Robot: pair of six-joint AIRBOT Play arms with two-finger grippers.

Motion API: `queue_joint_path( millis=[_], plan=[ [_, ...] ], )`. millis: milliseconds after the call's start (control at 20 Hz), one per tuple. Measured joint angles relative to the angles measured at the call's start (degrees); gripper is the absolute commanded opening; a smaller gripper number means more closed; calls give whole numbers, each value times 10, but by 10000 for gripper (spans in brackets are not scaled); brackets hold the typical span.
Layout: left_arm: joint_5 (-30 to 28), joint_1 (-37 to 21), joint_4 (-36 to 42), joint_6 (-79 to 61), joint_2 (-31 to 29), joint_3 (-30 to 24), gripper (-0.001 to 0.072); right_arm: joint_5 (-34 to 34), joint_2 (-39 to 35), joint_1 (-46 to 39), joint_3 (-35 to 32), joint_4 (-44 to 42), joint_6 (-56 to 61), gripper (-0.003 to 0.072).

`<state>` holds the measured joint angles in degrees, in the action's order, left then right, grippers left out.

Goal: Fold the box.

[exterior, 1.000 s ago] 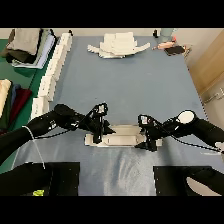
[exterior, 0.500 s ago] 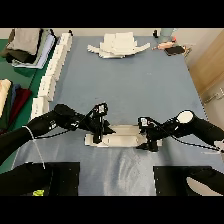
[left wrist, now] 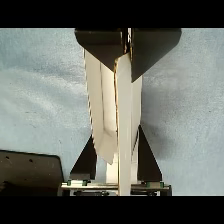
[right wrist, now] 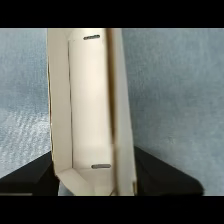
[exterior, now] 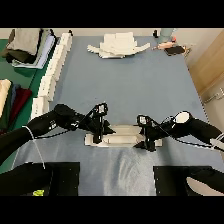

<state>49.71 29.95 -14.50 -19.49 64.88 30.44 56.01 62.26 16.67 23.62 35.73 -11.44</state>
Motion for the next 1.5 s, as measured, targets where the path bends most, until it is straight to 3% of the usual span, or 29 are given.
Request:
queue_joint_path(
  millis=[450,500,550,600,1500],
  plan=[
    [0,0,0,0,0,0,17,0,-18,1,-6,3,0,589],
    [0,0,0,0,0,0,17,-2,-19,1,-6,3,0,609],
    [0,0,0,0,0,0,17,-4,-21,1,-6,2,0,706],
    [0,0,0,0,0,0,18,-10,-21,1,-6,2,0,719],
    [-1,0,0,0,0,0,17,-39,-45,11,-7,-2,15,709]
  ],
)
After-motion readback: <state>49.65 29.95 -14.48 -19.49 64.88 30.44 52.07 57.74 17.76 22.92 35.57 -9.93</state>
